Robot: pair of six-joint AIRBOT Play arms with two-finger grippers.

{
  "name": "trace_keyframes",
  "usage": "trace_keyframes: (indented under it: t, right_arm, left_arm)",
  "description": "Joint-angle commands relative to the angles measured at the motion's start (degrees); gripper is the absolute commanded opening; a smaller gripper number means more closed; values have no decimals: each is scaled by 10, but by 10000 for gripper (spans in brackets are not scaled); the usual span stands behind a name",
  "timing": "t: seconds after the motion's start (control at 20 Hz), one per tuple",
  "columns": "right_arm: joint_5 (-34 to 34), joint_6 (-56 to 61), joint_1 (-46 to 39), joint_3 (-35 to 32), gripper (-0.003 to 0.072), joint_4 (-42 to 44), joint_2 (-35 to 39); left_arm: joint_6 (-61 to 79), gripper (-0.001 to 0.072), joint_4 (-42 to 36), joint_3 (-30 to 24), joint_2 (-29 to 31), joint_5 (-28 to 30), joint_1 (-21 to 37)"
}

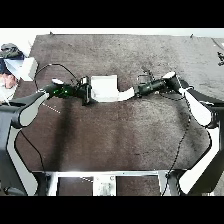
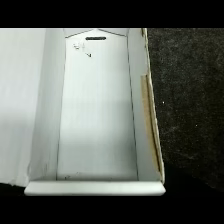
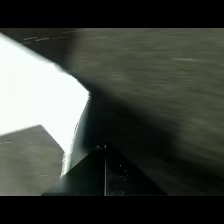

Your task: Fold the box and place the chain.

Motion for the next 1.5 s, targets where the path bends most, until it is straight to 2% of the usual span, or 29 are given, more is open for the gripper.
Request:
trace_keyframes:
  t: [0.0, 0.05, 0.2, 0.25, 0.5, 0.6, 0.9, 1.05, 1.45]
  right_arm:
    - [42, -42, 9, 0, 4, 118, -4]
    - [41, -41, 15, 0, 80, 120, 1]
    - [29, -27, 41, 14, 478, 94, 3]
    - [15, -14, 45, 26, 549, 77, 3]
    - [12, 81, 76, 73, 546, -25, 3]
    - [17, 101, 95, 99, 467, -53, 3]
    - [16, 178, 140, 157, 468, -140, 3]
    - [16, 218, 166, 176, 468, -232, 3]
    - [-15, 324, 218, 181, 468, -377, 3]
  left_arm:
    - [0, 275, 0, 0, 0, 0, 0]
    - [0, 274, 0, 0, 0, 0, 0]
    - [0, 275, 0, 0, 0, 0, 0]
    - [0, 275, 0, 0, 0, 0, 0]
    - [0, 274, 0, 0, 0, 0, 0]
    - [0, 275, 0, 0, 0, 0, 0]
    - [0, 275, 0, 0, 0, 0, 0]
    - [0, 275, 0, 0, 0, 0, 0]
    - [0, 275, 0, 0, 0, 0, 0]
